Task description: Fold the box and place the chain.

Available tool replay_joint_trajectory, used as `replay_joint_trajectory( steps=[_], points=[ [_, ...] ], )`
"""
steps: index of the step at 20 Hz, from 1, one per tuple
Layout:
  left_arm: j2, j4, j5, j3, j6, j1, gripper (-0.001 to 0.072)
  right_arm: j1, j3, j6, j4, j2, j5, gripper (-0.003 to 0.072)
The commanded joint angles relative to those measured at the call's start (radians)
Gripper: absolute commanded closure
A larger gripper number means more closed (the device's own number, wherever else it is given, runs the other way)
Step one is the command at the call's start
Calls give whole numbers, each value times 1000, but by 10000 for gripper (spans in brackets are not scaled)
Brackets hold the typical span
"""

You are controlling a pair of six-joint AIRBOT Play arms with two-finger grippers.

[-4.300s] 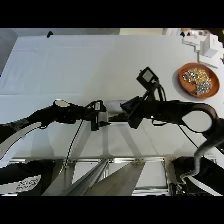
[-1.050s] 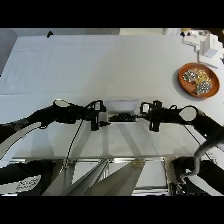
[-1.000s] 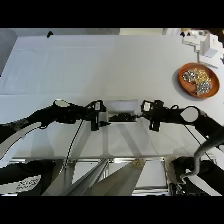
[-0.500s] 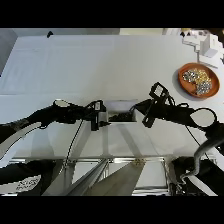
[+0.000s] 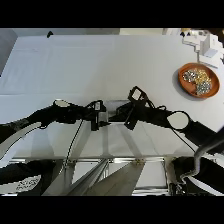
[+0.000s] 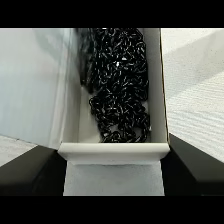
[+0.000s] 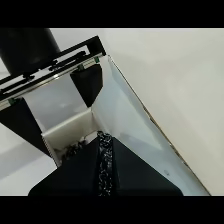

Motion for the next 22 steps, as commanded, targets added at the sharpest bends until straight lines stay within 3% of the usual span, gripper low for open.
replay_joint_trajectory(
  steps=[1, 6, 10, 13, 17, 22],
  points=[
    [0, 0, 0, 0, 0, 1, 577, 41, 14, -1, 5, -43, -63, 482],
    [0, 0, 0, 1, 0, 1, 577, 40, 189, 2, -132, -43, 154, 491],
    [0, 0, 0, 0, 0, 1, 577, -14, 388, 124, -349, -44, 203, 626],
    [0, 0, 0, 0, 0, 1, 577, -116, 407, 135, -378, -70, 231, 673],
    [0, 0, 0, 0, 0, 1, 577, -211, 407, 134, -412, -203, 487, 673],
    [0, 0, 1, 0, 0, 1, 577, -209, 405, 99, -446, -248, 648, 660]
  ],
)
